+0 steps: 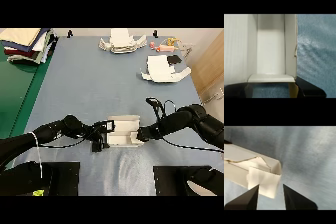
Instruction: Fold the box.
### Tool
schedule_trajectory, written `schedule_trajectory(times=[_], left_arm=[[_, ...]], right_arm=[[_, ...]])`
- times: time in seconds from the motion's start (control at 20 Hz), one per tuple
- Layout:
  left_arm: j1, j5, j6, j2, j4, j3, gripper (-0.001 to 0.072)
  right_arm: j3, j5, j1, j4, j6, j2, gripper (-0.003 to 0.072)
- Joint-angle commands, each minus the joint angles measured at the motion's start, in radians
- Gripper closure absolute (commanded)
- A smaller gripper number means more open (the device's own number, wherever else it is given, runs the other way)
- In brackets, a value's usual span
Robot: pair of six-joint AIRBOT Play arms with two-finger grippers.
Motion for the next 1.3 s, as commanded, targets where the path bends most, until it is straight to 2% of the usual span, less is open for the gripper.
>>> schedule_trajectory(times=[0.0,0.2,0.45,0.6,1.1,1.15,1.25], left_arm=[[0.001,0.0,0.0,0.001,0.0,0.0,0.0238],[0.001,0.0,0.0,0.001,0.0,0.0,0.0239],[0.001,0.0,0.0,0.001,0.0,0.0,0.0239],[0.001,0.0,0.0,0.001,0.0,0.0,0.0239],[0.001,0.0,0.0,0.001,0.0,0.0,0.0239],[0.001,0.0,0.0,0.001,0.0,0.0,0.0239],[0.001,0.0,0.0,0.001,0.0,0.0,0.0239]], right_arm=[[0.004,0.055,0.058,0.0,0.001,-0.048,0.0216],[0.057,0.043,0.138,-0.138,0.192,-0.086,0.0218],[0.15,-0.077,0.281,-0.325,0.528,-0.18,0.0247],[0.181,-0.082,0.336,-0.358,0.632,-0.23,0.0247],[0.185,-0.04,0.346,-0.377,0.795,-0.324,0.0252],[0.185,-0.04,0.346,-0.389,0.805,-0.328,0.0327],[0.185,-0.04,0.346,-0.401,0.822,-0.33,0.0346]])
